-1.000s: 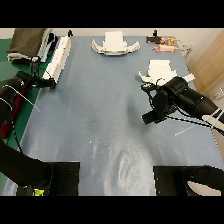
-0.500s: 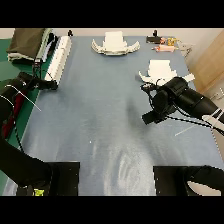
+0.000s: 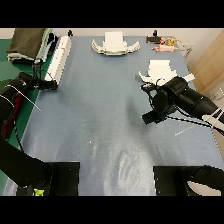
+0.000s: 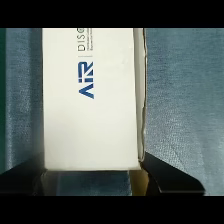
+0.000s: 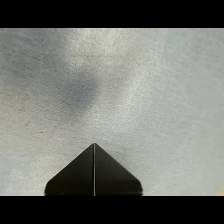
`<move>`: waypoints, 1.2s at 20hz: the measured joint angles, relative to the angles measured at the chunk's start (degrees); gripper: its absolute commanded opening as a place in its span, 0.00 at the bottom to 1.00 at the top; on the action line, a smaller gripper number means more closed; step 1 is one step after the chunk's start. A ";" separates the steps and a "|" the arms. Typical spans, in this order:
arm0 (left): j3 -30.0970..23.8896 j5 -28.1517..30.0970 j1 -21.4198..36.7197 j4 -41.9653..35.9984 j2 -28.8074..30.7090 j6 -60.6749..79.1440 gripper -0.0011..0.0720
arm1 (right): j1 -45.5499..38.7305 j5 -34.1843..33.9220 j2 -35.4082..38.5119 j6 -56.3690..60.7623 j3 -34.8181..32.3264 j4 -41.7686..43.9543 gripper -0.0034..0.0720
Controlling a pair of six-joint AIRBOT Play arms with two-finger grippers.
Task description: Fold the box.
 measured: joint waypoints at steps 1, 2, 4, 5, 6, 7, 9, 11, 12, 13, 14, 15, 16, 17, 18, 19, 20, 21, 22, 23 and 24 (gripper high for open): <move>-0.07 0.02 0.00 0.00 0.00 0.00 0.73 | 0.00 0.02 0.00 0.00 0.00 0.00 0.05; -0.07 0.04 0.00 0.00 0.00 0.00 0.73 | 0.00 0.00 0.00 0.00 0.00 0.02 0.05; -0.07 0.11 0.00 0.00 0.00 0.00 0.73 | 0.00 0.00 0.00 0.00 0.00 0.00 0.05; -0.07 0.15 0.00 0.00 0.00 0.00 0.73 | 0.00 0.00 0.00 0.00 0.00 0.02 0.05; -0.07 0.17 0.00 0.00 -0.02 -0.02 0.73 | 0.00 0.00 0.00 0.00 0.00 0.02 0.05; -0.07 0.22 0.00 0.00 -0.04 -0.02 0.73 | 0.00 0.00 0.00 0.00 0.00 0.02 0.05; -0.07 0.24 0.00 0.00 -0.04 -0.02 0.73 | 0.00 0.00 0.00 0.00 0.00 0.00 0.05; -0.07 0.24 0.00 0.00 -0.07 -0.02 0.73 | 0.00 0.00 0.00 0.00 0.00 0.02 0.05; -0.07 0.24 0.00 0.02 -0.07 -0.02 0.73 | 0.00 0.00 0.00 0.00 0.00 0.02 0.05; -0.07 0.24 -0.02 0.02 -0.04 -0.02 0.73 | 0.00 0.00 0.00 0.00 0.00 0.00 0.05; -0.07 0.24 0.00 0.02 -0.04 -0.02 0.74 | 0.00 0.00 0.00 0.00 0.00 0.02 0.05; -0.07 0.24 0.00 0.02 -0.07 -0.02 0.79 | 0.00 0.00 0.00 0.00 0.00 0.02 0.05; -0.07 0.28 0.00 0.02 -0.07 -0.02 0.97 | 0.00 0.00 0.00 0.00 0.00 0.02 0.05; -0.07 0.22 -0.02 0.00 -0.07 -0.04 0.97 | 0.00 0.00 0.00 0.00 0.00 0.02 0.05; -0.07 0.26 -0.04 0.02 -0.07 -0.02 0.97 | 0.00 0.00 0.00 0.00 0.00 0.02 0.05; -0.07 0.33 -0.07 0.00 -0.07 -0.02 0.97 | 0.00 0.00 0.00 0.00 0.00 0.02 0.05; -0.07 0.35 -0.07 0.02 -0.07 -0.02 0.97 | 0.00 0.00 0.00 0.00 0.00 0.02 0.05; -0.07 0.35 -0.07 0.02 -0.04 -0.02 0.97 | 0.00 0.00 0.00 0.00 0.00 0.02 0.05; -0.07 0.28 0.00 0.07 0.22 -0.02 0.97 | 0.00 0.00 0.00 0.00 0.00 0.02 0.05; -0.15 -0.02 0.17 0.24 0.61 -0.02 0.97 | 0.00 0.00 0.00 0.00 0.00 0.02 0.05; -0.22 -1.42 0.37 0.92 1.38 -0.09 0.97 | 0.00 0.00 0.00 0.00 0.00 0.02 0.05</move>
